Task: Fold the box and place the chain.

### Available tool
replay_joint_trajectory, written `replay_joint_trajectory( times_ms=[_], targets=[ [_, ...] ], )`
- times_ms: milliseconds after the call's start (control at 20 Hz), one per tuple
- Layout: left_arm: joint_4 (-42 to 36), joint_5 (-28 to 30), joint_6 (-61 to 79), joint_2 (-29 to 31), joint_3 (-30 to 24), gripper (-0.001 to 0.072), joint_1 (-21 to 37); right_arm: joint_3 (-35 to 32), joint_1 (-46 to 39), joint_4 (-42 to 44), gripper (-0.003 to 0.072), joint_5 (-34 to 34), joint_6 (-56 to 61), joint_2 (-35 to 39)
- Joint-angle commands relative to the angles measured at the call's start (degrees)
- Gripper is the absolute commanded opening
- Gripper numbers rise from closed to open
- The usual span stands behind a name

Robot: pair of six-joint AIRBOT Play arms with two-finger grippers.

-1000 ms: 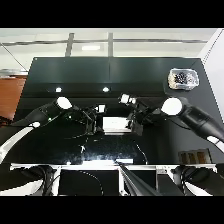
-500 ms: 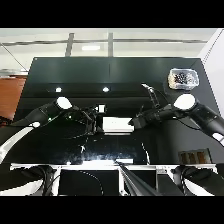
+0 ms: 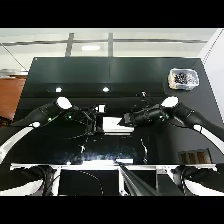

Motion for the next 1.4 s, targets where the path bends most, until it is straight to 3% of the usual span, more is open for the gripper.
replay_joint_trajectory(
  times_ms=[0, 350, 550, 600, 700, 750, 850, 1100, 1350],
  targets=[
    [0.0, 0.0, 0.0, 0.0, 0.0, 0.0471, 0.0, 0.0, 0.3, -2.4, 0.0028, -0.7, 0.4, -1.3],
    [0.0, 0.0, 0.0, 0.0, 0.0, 0.0471, 0.0, 0.0, 0.3, -2.5, 0.0029, -2.6, 0.3, -3.1],
    [0.0, 0.0, 0.0, 0.0, 0.0, 0.0472, 0.0, 0.7, -0.4, -2.3, 0.0037, -0.1, -0.8, -2.2],
    [0.0, 0.0, 0.0, 0.0, 0.0, 0.0490, 0.0, 1.3, -1.2, -2.3, 0.0037, 1.5, -0.8, -1.2],
    [0.0, 0.0, -0.3, 0.2, 0.0, 0.0684, 0.0, 2.9, -4.1, -2.5, 0.0037, 5.4, -0.8, 1.9],
    [0.2, 0.0, -2.5, 0.5, 0.1, 0.0720, 0.1, 3.6, -6.1, -3.0, 0.0037, 7.1, -0.8, 3.8],
    [4.8, -0.5, -7.6, 1.1, 0.1, 0.0720, 1.0, 4.6, -11.0, -5.2, 0.0037, 9.0, -0.7, 8.9],
    [10.3, -11.3, -16.4, 8.9, 0.1, 0.0720, 5.7, 4.6, -24.3, -10.1, 0.0038, 11.5, -0.4, 18.9],
    [10.1, -11.3, -24.9, 16.9, 2.0, 0.0720, 4.9, 4.6, -30.9, -11.3, 0.0037, 12.6, -0.6, 20.3]
  ],
)
